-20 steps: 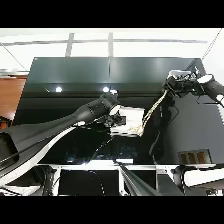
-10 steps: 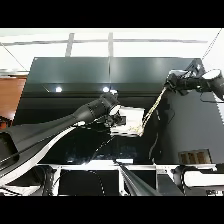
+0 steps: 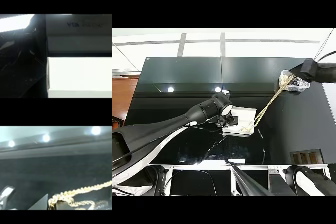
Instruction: Fold the box and place the chain.
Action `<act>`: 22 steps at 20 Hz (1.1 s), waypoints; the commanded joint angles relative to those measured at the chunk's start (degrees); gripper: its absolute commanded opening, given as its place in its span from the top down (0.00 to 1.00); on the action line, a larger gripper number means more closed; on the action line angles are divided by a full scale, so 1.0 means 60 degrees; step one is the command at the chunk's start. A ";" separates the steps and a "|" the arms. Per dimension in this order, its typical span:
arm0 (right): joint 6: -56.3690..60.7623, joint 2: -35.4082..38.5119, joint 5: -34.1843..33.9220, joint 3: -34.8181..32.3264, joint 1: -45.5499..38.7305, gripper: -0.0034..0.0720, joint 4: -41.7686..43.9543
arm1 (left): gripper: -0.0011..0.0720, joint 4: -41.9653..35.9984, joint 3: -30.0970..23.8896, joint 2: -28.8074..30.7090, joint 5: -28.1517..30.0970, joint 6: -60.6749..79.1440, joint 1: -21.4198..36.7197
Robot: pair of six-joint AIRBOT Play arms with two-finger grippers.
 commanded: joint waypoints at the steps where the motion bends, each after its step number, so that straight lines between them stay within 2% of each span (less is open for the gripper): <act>1: -0.0284 0.1494 0.1180 0.0007 0.0004 0.94 0.0393 | 0.94 0.0000 0.0011 -0.0007 0.0000 0.0000 0.0004; 7: -0.0648 0.2080 0.2823 0.0004 0.0106 0.94 0.2102 | 0.94 -0.0004 0.0011 -0.0007 -0.0004 0.0000 0.0004; 10: -0.0783 0.2080 0.3180 0.0004 0.0514 0.94 0.2211 | 0.94 -0.0004 0.0011 -0.0007 -0.0004 -0.0004 0.0004; 17: -0.0783 0.2076 0.3308 -0.0313 0.1410 0.94 0.1989 | 0.94 -0.0004 0.0011 -0.0007 -0.0029 0.0000 0.0004; 22: -0.0769 0.2076 0.3027 -0.1679 0.1949 0.94 0.1770 | 0.94 -0.0007 0.0011 -0.0007 -0.0029 0.0000 0.0004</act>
